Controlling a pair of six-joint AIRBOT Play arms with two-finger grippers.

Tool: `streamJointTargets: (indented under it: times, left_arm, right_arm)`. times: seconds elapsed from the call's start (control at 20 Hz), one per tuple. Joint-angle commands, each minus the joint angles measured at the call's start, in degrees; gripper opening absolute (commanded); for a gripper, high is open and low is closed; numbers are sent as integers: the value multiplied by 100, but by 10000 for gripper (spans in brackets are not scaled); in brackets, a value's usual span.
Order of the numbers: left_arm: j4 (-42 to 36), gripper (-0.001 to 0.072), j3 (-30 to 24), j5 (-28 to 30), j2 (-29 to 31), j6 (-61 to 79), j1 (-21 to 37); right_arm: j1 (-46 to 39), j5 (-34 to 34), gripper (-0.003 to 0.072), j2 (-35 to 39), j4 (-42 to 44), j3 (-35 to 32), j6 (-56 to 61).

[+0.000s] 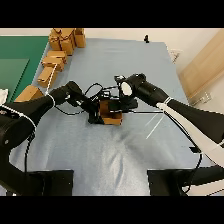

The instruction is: Fold the box.

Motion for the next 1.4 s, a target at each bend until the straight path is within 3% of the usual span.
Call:
streamJointTargets:
  times: [0.0,0.4,0.6,0.75,0.8,0.85,1.0,1.1,1.35]
  left_arm:
    - [7,417,0,24,2,0,-2]
    - [9,416,0,44,2,2,-2]
    - [9,417,0,68,2,2,-2]
    - [9,417,0,92,2,4,-2]
    - [9,417,0,92,2,2,-2]
    - [9,417,0,87,4,2,-2]
    - [7,417,0,81,2,0,-2]
    - [2,417,0,87,2,4,-2]
    - [4,417,0,90,2,4,-2]
  right_arm:
    - [-2,-9,312,83,9,-4,-114]
    - [-59,238,311,1045,568,-293,-1248]
    - [-577,-39,309,1989,1029,-1158,-1808]
    - [-1681,-319,297,2802,1856,-2006,-2573]
    - [-2129,-538,198,2955,2151,-2227,-2813]
    - [-2632,-750,8,2992,2594,-2363,-3195]
    - [-3812,-964,8,2350,4745,-2293,-4789]
    - [-4070,-306,8,1390,5919,-1930,-5554]
    - [-3475,769,8,-339,5967,-424,-6063]
